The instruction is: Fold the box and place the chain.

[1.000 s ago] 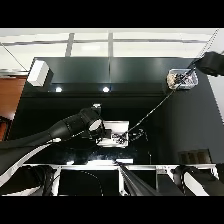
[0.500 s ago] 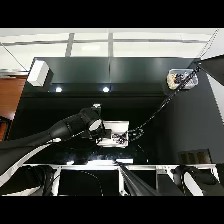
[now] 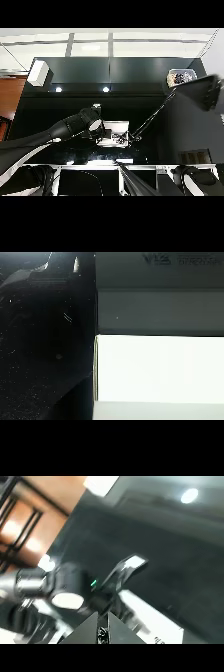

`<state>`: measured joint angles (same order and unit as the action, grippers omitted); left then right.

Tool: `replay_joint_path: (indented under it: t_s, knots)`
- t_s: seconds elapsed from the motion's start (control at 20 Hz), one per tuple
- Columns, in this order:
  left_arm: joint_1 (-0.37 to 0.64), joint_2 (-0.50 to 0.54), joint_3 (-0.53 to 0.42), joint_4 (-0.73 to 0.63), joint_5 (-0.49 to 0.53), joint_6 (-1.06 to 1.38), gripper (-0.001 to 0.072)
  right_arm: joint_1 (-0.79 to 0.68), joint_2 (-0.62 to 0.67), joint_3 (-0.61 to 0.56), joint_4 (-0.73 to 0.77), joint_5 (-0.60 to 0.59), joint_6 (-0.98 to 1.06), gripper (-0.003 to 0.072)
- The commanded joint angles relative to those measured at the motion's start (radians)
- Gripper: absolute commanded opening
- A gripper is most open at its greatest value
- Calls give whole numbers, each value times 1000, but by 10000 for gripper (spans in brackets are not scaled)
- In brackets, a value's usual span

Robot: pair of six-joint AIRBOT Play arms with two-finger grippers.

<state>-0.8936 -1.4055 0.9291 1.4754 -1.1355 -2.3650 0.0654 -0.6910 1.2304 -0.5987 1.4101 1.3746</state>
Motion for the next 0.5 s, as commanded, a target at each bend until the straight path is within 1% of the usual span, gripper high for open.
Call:
replay_joint_path:
  t_s: [0.0, 0.2, 0.35, 0.4, 0.45]
  knots:
    - [0, 0, 0, 0, 0, 0, 32, 119, -3, -42, 3, -39, 21, 14]
    - [0, 0, 0, 0, 0, 0, 32, 233, -45, -53, 18, -96, 65, 14]
    - [0, 0, 0, 0, 0, 0, 32, 278, -92, -53, 102, -168, 37, 14]
    - [0, 0, 0, 0, 0, 0, 32, 298, -110, -53, 104, -182, 20, 14]
    - [0, 0, 0, 0, 0, 0, 32, 331, -135, -53, 62, -176, 20, 14]
